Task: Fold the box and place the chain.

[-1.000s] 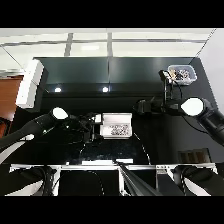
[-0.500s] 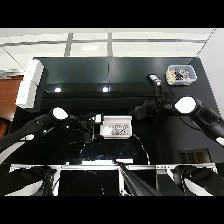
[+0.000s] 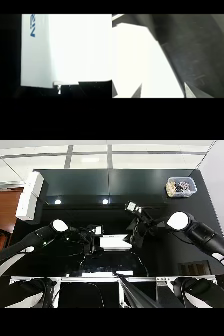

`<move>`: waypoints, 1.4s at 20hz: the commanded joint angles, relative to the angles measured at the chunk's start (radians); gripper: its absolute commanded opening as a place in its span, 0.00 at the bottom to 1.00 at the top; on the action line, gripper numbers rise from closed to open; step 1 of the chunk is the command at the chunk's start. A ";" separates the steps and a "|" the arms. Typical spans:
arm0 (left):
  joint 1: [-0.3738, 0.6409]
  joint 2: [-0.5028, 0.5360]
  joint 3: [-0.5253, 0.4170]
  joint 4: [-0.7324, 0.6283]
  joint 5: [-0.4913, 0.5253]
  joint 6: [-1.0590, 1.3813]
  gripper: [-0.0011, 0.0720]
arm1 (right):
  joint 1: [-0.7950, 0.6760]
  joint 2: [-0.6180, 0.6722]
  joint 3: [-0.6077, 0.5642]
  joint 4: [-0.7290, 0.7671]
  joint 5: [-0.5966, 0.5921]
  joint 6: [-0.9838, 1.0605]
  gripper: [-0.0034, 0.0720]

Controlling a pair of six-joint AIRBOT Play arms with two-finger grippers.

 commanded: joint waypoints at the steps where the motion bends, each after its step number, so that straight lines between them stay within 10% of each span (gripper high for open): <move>1: -0.001 -0.001 0.001 0.000 -0.005 0.000 0.64 | 0.019 -0.001 0.006 0.011 0.053 -0.131 0.86; 13: -0.001 -0.001 0.001 0.000 -0.004 -0.001 0.64 | 0.019 -0.065 -0.002 -0.005 0.003 -0.197 0.85; 15: -0.001 -0.001 0.001 0.000 -0.005 -0.001 0.64 | 0.019 -0.065 -0.002 -0.006 0.006 -0.196 0.43; 16: -0.001 -0.001 0.001 0.000 -0.004 -0.001 0.64 | 0.019 -0.065 -0.002 -0.006 0.006 -0.196 0.37; 28: -0.001 -0.001 0.001 0.000 -0.005 -0.001 0.64 | 0.019 -0.067 -0.006 -0.044 0.024 -0.196 0.37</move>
